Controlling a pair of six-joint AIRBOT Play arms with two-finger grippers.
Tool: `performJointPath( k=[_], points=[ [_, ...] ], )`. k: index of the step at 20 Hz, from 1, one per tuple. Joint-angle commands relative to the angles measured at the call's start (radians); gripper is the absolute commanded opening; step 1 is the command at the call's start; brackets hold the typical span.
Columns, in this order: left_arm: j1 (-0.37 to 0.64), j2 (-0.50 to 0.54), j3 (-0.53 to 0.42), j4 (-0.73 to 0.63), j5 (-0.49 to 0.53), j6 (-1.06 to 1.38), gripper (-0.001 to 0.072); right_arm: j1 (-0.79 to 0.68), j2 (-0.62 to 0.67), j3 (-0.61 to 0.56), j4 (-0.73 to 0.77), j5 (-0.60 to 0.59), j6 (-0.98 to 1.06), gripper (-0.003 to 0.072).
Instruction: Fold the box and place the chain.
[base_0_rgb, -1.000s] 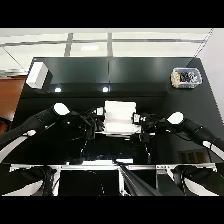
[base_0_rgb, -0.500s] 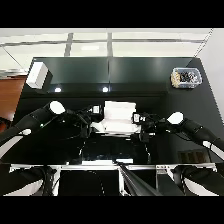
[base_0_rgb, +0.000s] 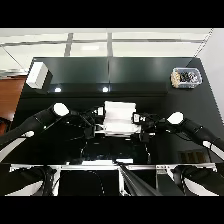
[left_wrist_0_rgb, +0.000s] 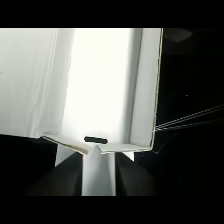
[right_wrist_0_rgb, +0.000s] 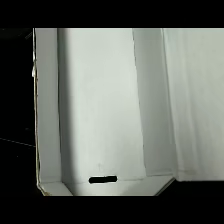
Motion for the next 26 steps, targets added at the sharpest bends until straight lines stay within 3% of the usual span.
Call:
performJointPath(
  k=[1, 7, 17, 18, 19, 21, 23, 24, 25, 26],
  points=[
    [-0.006, -0.001, 0.001, -0.023, 0.01, 0.005, 0.0221, 0.001, 0.0, 0.0, 0.001, 0.001, 0.0, 0.0141],
    [-0.021, -0.053, 0.001, -0.225, 0.014, 0.008, 0.0221, 0.001, 0.0, 0.0, 0.001, 0.0, 0.0, 0.0141],
    [-0.031, -0.078, 0.0, -0.216, 0.024, 0.027, 0.0215, 0.001, 0.0, 0.0, 0.001, 0.0, 0.0, 0.0141],
    [-0.031, -0.08, 0.0, -0.216, 0.023, 0.027, 0.0124, 0.001, 0.0, 0.0, 0.001, 0.0, 0.0, 0.0141],
    [-0.032, -0.08, 0.0, -0.217, 0.026, 0.027, 0.012, 0.001, 0.0, 0.0, 0.001, 0.0, 0.0, 0.0141],
    [-0.032, -0.08, 0.001, -0.225, 0.025, 0.027, 0.0381, 0.001, 0.0, 0.0, 0.001, 0.0, 0.0, 0.0141],
    [-0.032, -0.08, 0.001, -0.22, 0.026, 0.027, 0.0348, 0.001, 0.0, 0.0, 0.001, 0.0, 0.0, 0.0141],
    [-0.032, -0.08, 0.001, -0.219, 0.032, 0.027, 0.0274, 0.001, 0.0, 0.0, 0.001, 0.0, 0.0, 0.0141],
    [-0.032, -0.08, 0.001, -0.219, 0.032, 0.027, 0.0247, 0.001, 0.0, 0.0, 0.001, 0.0, 0.0, 0.0141],
    [-0.032, -0.08, 0.001, -0.22, 0.032, 0.027, 0.0314, 0.001, 0.0, 0.0, 0.001, 0.0, 0.0, 0.0141]
  ],
)
